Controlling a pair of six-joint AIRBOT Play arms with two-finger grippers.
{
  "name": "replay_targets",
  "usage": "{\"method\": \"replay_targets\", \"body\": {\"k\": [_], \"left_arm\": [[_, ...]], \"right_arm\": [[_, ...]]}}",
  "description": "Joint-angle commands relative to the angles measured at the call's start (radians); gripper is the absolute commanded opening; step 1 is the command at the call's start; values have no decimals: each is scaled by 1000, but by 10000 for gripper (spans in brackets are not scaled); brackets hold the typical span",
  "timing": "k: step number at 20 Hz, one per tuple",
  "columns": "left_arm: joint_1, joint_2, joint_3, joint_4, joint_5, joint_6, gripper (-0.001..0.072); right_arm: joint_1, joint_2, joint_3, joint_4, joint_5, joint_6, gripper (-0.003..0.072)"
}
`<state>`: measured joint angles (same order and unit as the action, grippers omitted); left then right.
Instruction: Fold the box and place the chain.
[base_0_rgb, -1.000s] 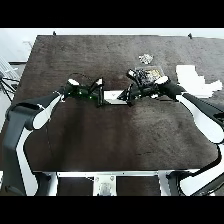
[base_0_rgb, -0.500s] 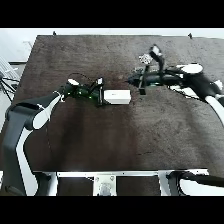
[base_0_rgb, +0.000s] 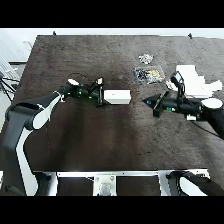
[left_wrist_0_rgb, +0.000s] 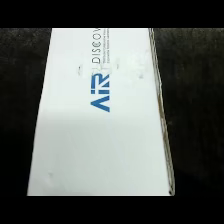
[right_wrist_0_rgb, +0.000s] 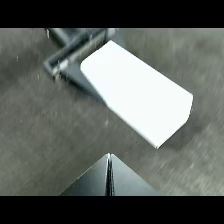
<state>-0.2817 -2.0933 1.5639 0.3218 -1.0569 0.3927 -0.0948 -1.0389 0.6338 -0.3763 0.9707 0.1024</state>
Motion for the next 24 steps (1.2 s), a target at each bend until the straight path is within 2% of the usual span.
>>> {"method": "replay_targets", "body": {"k": [1,3,6,9,12,14,18,20,24], "left_arm": [[24,27,3,-56,21,-21,21],[72,87,3,-113,27,-92,19],[181,243,0,-120,60,-195,17],[325,399,-6,-83,205,-325,16],[478,480,-6,47,376,-502,16],[573,481,-6,119,449,-610,18],[698,397,-6,164,430,-700,18],[720,340,-6,180,421,-744,19],[721,238,-6,179,489,-740,19]], "right_arm": [[-20,21,-77,-1,-18,2,2],[-22,21,-75,-1,-18,2,2],[-27,21,-75,-1,-18,2,2],[-27,21,-75,0,-21,3,2],[-27,21,-75,1,-22,3,2],[-27,21,-75,3,-30,3,2],[-27,21,-75,35,-58,3,2],[-27,21,-75,54,-67,3,3],[-26,21,-75,55,-69,3,2]]}}
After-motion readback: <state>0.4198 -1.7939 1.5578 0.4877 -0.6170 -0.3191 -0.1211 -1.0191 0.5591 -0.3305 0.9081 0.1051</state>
